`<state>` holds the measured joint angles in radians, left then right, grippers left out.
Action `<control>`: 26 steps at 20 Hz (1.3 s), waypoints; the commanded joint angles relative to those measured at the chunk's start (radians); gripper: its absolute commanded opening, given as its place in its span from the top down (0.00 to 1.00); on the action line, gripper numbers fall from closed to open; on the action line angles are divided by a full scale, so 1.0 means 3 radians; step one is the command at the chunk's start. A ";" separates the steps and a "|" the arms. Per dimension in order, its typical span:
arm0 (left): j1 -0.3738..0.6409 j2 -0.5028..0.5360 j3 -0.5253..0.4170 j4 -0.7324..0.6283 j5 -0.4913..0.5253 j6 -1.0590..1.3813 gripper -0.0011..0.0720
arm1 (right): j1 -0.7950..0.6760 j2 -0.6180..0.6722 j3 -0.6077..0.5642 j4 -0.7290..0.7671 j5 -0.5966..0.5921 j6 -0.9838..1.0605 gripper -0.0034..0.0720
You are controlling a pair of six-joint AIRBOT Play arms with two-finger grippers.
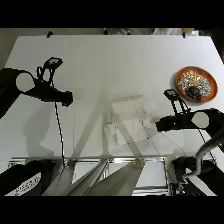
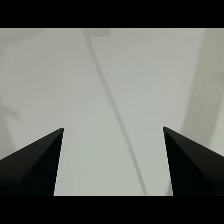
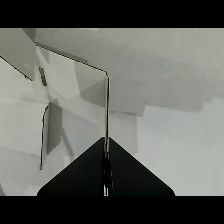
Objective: Fold the box and place the chain.
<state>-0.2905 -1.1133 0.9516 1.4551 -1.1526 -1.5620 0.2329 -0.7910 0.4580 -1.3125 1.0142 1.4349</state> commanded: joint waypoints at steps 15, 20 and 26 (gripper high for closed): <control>-0.0336 -0.1233 -0.0006 -0.3029 0.0065 0.3454 0.04 | 0.0065 0.0008 -0.0013 0.0038 -0.0039 0.0025 0.94; -0.0600 -0.1301 -0.0006 -0.3029 0.0237 0.3852 0.04 | 0.0065 0.0008 -0.0013 0.0039 -0.0037 0.0027 0.94; -0.0827 -0.1434 -0.0006 -0.3033 0.0727 0.3911 0.16 | 0.0065 0.0008 -0.0013 0.0039 -0.0027 0.0027 0.94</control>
